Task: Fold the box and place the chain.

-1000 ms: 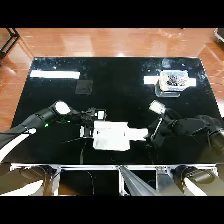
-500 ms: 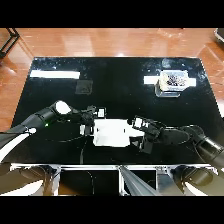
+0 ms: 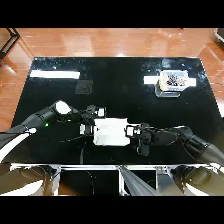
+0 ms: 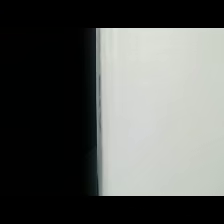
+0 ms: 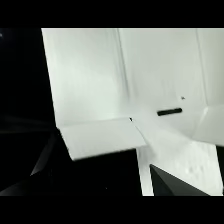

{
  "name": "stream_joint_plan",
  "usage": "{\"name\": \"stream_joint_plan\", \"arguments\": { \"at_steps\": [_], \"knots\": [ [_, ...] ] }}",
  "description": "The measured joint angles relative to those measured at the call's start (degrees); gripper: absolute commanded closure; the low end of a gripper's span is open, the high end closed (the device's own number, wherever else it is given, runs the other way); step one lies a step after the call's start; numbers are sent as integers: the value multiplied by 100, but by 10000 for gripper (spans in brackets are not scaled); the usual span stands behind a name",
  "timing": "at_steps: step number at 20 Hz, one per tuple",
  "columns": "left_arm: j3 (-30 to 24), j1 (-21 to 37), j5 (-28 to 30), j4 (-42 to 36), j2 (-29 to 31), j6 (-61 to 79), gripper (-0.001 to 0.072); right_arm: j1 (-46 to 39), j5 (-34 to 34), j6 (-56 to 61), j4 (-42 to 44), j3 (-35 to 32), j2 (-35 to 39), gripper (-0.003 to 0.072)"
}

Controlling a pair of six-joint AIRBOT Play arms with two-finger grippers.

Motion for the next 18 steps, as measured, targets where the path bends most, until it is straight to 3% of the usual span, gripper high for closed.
{"name": "stream_joint_plan", "arguments": {
  "at_steps": [9, 18],
  "knots": [
    [0, 0, -9, -2, -15, -50, 684, 702, 1366, 374, 302, 66, -308, -11],
    [0, 0, -140, -4, -15, -63, 684, 619, 1436, 1187, -199, 437, -197, -12]
  ]
}}
